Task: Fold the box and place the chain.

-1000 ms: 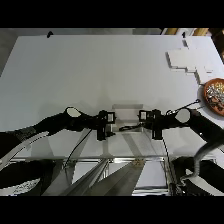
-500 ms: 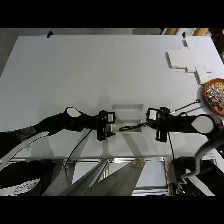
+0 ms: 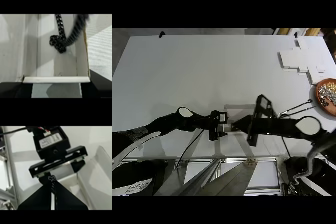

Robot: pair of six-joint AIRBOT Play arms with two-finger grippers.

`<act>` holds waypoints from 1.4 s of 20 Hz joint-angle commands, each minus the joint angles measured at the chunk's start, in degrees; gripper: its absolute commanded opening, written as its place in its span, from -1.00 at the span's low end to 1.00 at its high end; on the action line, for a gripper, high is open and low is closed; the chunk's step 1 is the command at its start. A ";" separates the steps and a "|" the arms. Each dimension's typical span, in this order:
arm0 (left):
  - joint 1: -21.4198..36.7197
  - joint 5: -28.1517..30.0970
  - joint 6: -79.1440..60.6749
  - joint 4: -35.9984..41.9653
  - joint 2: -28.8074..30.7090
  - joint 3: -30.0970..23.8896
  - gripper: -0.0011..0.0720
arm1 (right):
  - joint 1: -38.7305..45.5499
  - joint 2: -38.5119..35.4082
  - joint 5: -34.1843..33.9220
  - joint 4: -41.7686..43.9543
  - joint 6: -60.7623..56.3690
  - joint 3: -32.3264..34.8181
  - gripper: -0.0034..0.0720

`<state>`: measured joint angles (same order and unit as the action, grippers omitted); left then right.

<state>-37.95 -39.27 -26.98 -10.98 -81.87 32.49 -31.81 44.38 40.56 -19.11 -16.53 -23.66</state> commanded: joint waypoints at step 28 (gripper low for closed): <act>0.02 0.02 -0.02 -0.02 -0.02 0.00 -0.28 | 19.37 -6.58 9.64 -46.73 -0.33 1.03 -0.40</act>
<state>-37.95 -39.24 -26.98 -10.98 -81.87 32.49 -17.34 37.50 46.35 -61.36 -25.36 -23.24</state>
